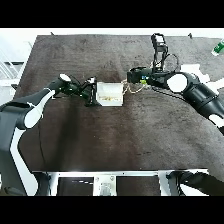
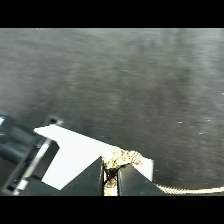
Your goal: Fold the box and place the chain.
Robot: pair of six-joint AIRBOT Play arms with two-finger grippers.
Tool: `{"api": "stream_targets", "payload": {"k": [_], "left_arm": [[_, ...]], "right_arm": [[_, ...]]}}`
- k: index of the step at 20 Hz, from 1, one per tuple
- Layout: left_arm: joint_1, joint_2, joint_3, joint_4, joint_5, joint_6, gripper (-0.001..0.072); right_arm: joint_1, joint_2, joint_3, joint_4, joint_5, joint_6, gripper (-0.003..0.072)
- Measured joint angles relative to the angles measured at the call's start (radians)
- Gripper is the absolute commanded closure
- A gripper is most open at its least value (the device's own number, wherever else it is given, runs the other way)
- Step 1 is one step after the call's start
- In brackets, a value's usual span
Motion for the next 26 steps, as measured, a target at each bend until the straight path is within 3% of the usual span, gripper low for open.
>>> {"api": "stream_targets", "payload": {"k": [10, 17, 18, 20, 21, 23, 24, 26], "left_arm": [[0.000, 0.000, 0.000, 0.000, 0.000, 0.000, 0.0231], [0.000, 0.000, 0.000, 0.000, 0.000, 0.000, 0.0231], [0.000, 0.000, 0.000, 0.000, 0.000, 0.000, 0.0231], [0.000, 0.000, 0.000, 0.000, 0.000, 0.000, 0.0231], [0.000, 0.000, 0.000, 0.000, 0.000, 0.000, 0.0231], [0.000, 0.000, 0.000, 0.000, 0.000, 0.000, 0.0231], [0.000, 0.000, 0.000, 0.000, 0.000, 0.000, 0.0231], [0.000, 0.000, 0.000, 0.000, 0.000, 0.000, 0.0230]], "right_arm": [[0.098, -0.005, 0.000, -0.030, 0.015, 0.021, 0.0677], [0.142, -0.126, 0.000, 0.002, -0.032, 0.023, 0.0674], [0.145, -0.149, 0.000, 0.007, -0.040, 0.022, 0.0583], [0.148, -0.195, 0.000, 0.013, -0.056, 0.023, 0.0291], [0.148, -0.216, 0.000, 0.014, -0.062, 0.021, 0.0226], [0.136, -0.240, 0.000, 0.013, -0.074, 0.016, 0.0214], [0.123, -0.244, 0.000, 0.013, -0.076, 0.016, 0.0151], [0.089, -0.227, -0.013, 0.012, -0.078, 0.016, 0.0147]]}}
